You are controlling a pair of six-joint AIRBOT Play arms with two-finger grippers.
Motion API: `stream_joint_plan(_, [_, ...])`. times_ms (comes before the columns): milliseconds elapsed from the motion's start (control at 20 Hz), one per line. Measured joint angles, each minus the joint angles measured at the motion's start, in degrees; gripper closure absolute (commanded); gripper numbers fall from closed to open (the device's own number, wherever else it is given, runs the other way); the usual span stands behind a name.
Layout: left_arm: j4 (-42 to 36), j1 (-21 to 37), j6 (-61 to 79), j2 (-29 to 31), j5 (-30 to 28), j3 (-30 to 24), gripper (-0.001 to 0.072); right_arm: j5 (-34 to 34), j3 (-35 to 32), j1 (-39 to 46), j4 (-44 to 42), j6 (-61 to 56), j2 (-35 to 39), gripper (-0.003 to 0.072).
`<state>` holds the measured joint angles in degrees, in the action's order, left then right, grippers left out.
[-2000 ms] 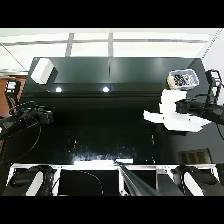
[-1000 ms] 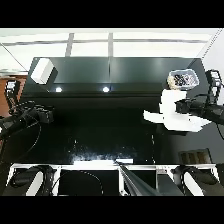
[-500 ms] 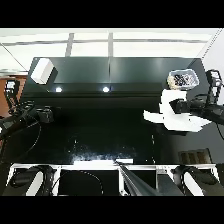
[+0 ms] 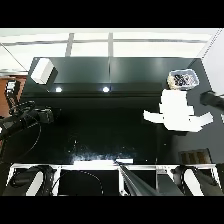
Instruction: Fold the box and place the chain.
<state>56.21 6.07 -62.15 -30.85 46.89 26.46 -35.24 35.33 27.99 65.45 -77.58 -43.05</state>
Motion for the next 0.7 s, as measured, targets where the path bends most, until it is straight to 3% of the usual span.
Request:
stream_joint_plan(150, [0.0,0.0,-0.1,-0.2,-0.5,0.0,0.0008,3.0,0.3,9.2,-0.2,-1.0,-4.3,-0.0021])
stream_joint_plan(300, [-0.1,0.0,-0.1,-0.9,-0.4,0.0,0.0008,0.5,3.4,14.9,-1.5,-0.7,-12.6,-0.0021])
stream_joint_plan(700, [-1.8,0.0,-0.2,-3.3,0.1,0.0,0.0008,-26.3,21.8,18.6,-4.2,11.7,-37.0,-0.0021])
